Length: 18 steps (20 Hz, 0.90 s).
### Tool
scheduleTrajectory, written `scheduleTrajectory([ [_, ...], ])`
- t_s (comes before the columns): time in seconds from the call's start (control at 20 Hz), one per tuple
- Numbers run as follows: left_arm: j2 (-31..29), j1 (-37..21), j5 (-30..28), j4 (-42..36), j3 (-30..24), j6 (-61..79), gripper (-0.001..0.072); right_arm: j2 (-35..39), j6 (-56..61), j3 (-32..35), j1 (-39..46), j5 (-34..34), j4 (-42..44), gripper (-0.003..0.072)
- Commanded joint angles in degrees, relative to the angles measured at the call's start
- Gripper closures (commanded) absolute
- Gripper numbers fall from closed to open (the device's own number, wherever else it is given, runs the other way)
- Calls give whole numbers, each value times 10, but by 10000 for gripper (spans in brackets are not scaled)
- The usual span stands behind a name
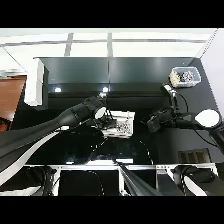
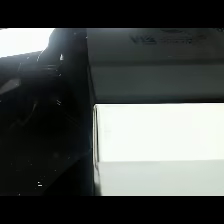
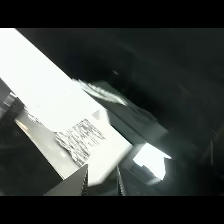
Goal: Fold the box and place the chain.
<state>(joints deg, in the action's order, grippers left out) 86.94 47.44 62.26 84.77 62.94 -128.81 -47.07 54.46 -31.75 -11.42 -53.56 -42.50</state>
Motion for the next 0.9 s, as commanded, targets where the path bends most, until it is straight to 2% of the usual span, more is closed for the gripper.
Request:
scheduleTrajectory([
  [0.0,0,0,12,2,2,-9,679,0,0,0,23,-58,-7,461],
  [0.1,0,0,10,2,2,-9,679,0,13,1,14,-92,38,215],
  [0.25,0,0,10,2,2,-9,679,0,77,5,-20,-53,64,209],
  [0.45,0,0,10,2,2,-9,679,-3,172,27,-79,83,95,209],
  [0.75,0,0,3,2,2,-9,679,-55,182,30,-180,228,126,210],
  [0.8,0,0,3,2,2,-9,679,-63,182,30,-188,237,124,232],
  [0.85,0,0,3,2,2,-9,679,-68,181,30,-191,243,123,348],
])
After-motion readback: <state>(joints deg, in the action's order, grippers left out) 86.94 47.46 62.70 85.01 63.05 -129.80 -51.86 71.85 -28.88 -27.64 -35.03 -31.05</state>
